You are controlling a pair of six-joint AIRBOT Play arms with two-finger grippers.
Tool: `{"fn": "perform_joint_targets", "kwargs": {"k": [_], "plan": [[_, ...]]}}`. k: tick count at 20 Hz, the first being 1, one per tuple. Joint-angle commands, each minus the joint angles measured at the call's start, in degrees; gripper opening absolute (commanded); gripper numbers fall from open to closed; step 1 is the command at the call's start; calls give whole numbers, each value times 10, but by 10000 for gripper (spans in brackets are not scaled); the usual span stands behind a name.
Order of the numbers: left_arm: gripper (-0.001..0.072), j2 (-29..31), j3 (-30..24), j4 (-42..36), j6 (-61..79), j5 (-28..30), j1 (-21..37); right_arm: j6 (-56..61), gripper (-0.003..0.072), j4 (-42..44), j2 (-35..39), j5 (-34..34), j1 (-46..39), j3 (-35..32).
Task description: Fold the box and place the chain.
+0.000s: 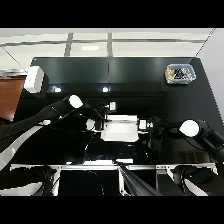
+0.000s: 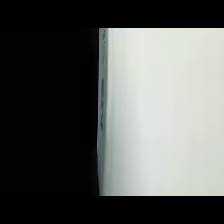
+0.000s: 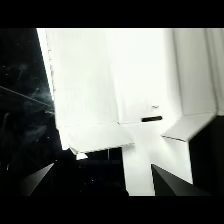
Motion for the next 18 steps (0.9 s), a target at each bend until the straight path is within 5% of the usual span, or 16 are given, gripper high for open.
{"fn": "perform_joint_targets", "kwargs": {"k": [1, 12, 18], "plan": [[28, -1, 0, 1, 1, 3, 0, -44, 700, 33, -24, -5, 3, -5], [28, -1, 0, 1, 1, 3, 0, -119, 700, 95, -88, -112, 50, -5], [29, -1, 0, 1, 1, 3, 0, -101, 700, 99, -59, -137, 48, 2]]}}
